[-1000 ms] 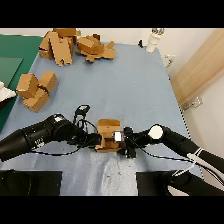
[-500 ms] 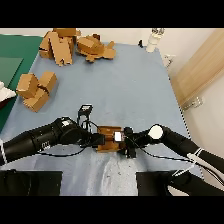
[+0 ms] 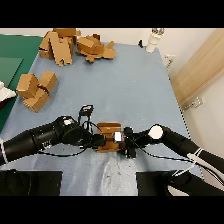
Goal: Fold the box.
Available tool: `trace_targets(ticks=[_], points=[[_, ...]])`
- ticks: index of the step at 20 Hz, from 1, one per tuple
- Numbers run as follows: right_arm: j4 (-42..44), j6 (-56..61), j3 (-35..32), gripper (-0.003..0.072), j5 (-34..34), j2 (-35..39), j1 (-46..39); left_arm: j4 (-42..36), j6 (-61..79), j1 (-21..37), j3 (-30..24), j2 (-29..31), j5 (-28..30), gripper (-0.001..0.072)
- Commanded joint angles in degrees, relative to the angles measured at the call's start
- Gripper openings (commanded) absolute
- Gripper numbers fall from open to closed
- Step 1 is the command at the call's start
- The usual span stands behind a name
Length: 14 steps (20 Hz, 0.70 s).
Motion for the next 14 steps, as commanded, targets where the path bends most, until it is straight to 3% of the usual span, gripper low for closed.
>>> trace_targets(ticks=[1, 8, 14], points=[[0.0, 0.0, 0.0, 0.0563, 0.0, 0.0, 0.0, 0.6, -1.6, -0.7, 1.6, -1.6, -0.1, 0.0255], [0.0, 0.0, 0.0, 0.0563, 0.0, 0.0, 0.0, 5.7, -8.5, -3.4, 8.5, -8.7, -7.1, 0.0255], [0.0, 0.0, 0.0, 0.0563, 0.0, 0.0, 0.0, 7.5, -11.6, -5.3, 10.7, -12.8, -9.4, 0.0254]])
